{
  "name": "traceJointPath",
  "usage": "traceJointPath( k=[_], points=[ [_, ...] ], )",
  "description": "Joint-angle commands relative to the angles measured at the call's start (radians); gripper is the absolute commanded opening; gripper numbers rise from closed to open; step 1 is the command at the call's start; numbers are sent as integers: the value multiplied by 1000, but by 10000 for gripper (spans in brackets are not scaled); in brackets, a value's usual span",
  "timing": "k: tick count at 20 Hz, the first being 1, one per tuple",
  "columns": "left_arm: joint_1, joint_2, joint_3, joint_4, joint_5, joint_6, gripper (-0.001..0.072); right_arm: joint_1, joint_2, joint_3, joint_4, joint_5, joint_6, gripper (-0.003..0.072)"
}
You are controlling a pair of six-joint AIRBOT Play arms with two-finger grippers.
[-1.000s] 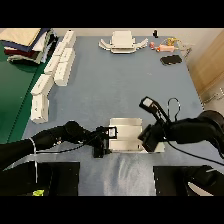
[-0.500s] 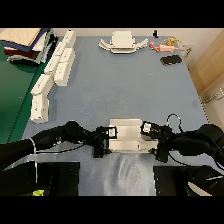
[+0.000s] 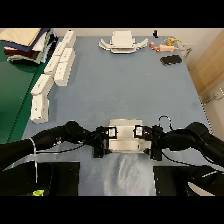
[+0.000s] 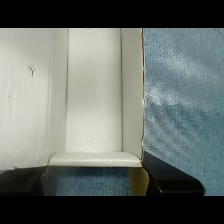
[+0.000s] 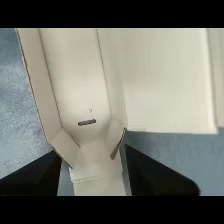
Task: Fold the box.
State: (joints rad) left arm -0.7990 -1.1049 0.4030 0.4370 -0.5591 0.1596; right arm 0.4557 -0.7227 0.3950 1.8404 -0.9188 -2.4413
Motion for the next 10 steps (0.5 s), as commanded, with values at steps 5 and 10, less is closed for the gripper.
traceJointPath(
  k=[5,10],
  points=[
    [1,1,1,0,0,0,487,1,-32,-1,108,57,-44,290],
    [1,1,1,1,0,0,487,1,-32,-1,129,65,-73,152]
  ],
)
